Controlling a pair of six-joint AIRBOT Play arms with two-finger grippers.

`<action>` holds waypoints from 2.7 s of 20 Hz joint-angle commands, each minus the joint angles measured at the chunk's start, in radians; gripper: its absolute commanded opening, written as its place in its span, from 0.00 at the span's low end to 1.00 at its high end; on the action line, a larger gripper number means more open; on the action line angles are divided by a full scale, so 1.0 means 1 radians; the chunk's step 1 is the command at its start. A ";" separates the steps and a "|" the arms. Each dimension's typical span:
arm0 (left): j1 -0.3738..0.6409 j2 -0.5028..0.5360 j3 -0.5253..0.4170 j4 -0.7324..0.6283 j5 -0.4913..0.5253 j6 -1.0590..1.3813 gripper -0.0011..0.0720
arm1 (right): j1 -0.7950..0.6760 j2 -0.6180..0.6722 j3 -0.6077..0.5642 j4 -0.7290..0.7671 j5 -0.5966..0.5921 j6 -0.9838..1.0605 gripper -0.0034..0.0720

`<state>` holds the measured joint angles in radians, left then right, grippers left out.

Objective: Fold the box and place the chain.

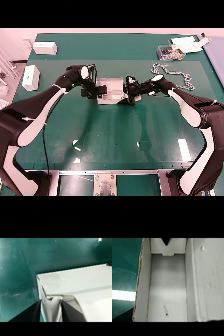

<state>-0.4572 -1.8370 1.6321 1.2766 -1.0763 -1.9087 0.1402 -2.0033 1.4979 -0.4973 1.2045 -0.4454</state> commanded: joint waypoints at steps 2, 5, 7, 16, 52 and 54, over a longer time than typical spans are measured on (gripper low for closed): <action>-0.008 -0.004 0.013 0.048 0.001 -0.014 0.41 | 0.001 0.000 0.000 -0.001 0.001 0.000 0.82; -0.009 -0.004 0.013 0.051 0.003 -0.013 0.16 | 0.001 0.000 0.000 -0.001 0.001 0.000 0.82; -0.008 -0.004 0.013 0.051 0.008 -0.014 0.16 | 0.001 0.000 0.000 -0.001 0.001 0.000 0.82; -0.020 -0.019 0.026 0.053 0.008 -0.013 0.05 | 0.001 0.000 0.000 -0.001 0.001 0.000 0.82; 0.101 0.150 0.051 -0.005 -0.182 0.352 0.79 | 0.001 0.000 0.000 -0.001 0.001 0.000 0.82; 0.117 0.179 0.050 -0.028 -0.211 0.482 0.79 | 0.001 0.000 0.000 -0.001 0.001 0.000 0.82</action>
<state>-0.3653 -1.6989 1.6833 1.2701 -1.2324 -1.5814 0.1410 -2.0033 1.4975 -0.4980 1.2053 -0.4461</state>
